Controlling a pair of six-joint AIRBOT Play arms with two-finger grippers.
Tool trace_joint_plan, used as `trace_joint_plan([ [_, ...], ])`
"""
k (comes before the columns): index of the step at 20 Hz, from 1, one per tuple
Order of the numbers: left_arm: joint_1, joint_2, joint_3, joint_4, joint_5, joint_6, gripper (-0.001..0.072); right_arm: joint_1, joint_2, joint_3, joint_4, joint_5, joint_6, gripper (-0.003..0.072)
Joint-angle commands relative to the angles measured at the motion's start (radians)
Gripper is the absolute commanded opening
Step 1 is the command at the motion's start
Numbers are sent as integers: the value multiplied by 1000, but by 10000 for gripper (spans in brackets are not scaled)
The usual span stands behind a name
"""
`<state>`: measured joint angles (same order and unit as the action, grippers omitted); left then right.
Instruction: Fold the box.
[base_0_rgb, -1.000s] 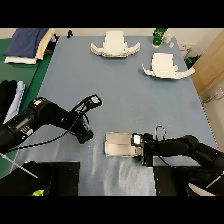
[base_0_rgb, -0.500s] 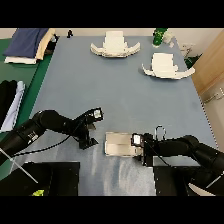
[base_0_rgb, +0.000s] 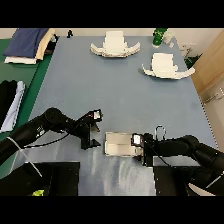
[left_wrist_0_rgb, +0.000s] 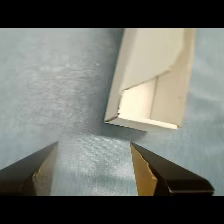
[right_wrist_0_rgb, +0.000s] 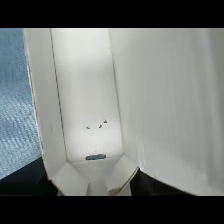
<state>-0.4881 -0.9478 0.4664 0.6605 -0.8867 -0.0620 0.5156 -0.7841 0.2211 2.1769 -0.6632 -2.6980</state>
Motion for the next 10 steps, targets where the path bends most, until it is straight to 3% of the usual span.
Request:
trace_joint_plan([
  [1,10,-26,-2,-6,-29,129,699,0,0,0,0,0,0,512],
  [6,-74,-25,-6,-41,-23,182,699,0,0,0,0,0,0,512],
  [10,-169,-25,-60,-97,95,181,699,0,0,0,0,0,0,512],
])
